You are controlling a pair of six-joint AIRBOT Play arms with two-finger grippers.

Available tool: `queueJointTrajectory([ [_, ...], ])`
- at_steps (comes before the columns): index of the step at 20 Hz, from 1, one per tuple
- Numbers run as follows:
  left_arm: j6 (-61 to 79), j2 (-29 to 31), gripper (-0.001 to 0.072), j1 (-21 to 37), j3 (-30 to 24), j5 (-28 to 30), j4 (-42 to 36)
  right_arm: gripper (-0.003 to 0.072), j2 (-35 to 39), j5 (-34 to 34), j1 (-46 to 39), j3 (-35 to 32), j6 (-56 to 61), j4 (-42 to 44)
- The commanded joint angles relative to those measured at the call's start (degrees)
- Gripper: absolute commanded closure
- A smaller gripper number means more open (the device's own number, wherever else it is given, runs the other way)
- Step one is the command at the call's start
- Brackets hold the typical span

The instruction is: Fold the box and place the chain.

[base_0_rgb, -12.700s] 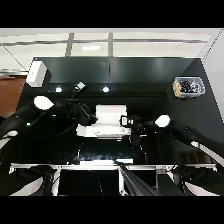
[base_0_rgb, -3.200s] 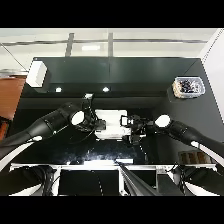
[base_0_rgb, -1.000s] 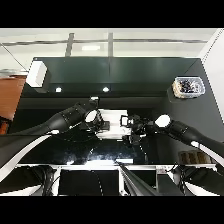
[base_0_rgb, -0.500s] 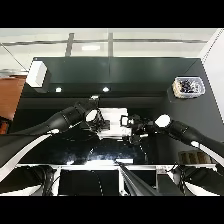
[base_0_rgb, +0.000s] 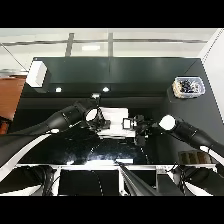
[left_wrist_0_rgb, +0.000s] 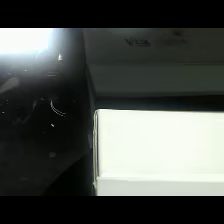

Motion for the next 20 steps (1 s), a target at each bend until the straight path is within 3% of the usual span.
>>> queueJointTrajectory([
  [1, 0.3, 0.0, 0.0686, 0.0, 0.1, -0.4, 1.9, -0.0012, 1.2, -1.1, 0.0, 0.1, 1.2, -2.8],
  [10, 0.3, -1.0, 0.0685, 0.0, 0.0, -1.2, 3.2, -0.0009, -0.7, -6.3, 1.1, 0.0, 0.7, 2.4],
  [12, 0.3, -1.0, 0.0685, 0.0, 0.1, -1.4, 2.5, 0.0156, -0.9, -6.4, 2.3, 0.0, 0.8, 3.4],
  [15, 0.4, -1.0, 0.0684, 0.0, 0.1, -1.4, 2.3, 0.0154, -0.9, -6.2, 2.4, 0.0, 0.8, 4.3],
  [16, 0.4, -1.0, 0.0685, 0.0, 0.1, -1.4, 2.3, 0.0292, -0.9, -6.2, 2.4, 0.0, 0.8, 4.4],
  [17, 0.4, -1.0, 0.0685, 0.0, 0.1, -1.4, 2.3, 0.0373, -0.9, -6.1, 2.4, 0.0, 0.8, 5.0],
  [20, 0.4, -1.0, 0.0684, 0.0, 0.1, -1.4, 2.3, 0.0384, -0.9, -6.4, 2.4, 0.0, 1.1, 5.3],
])
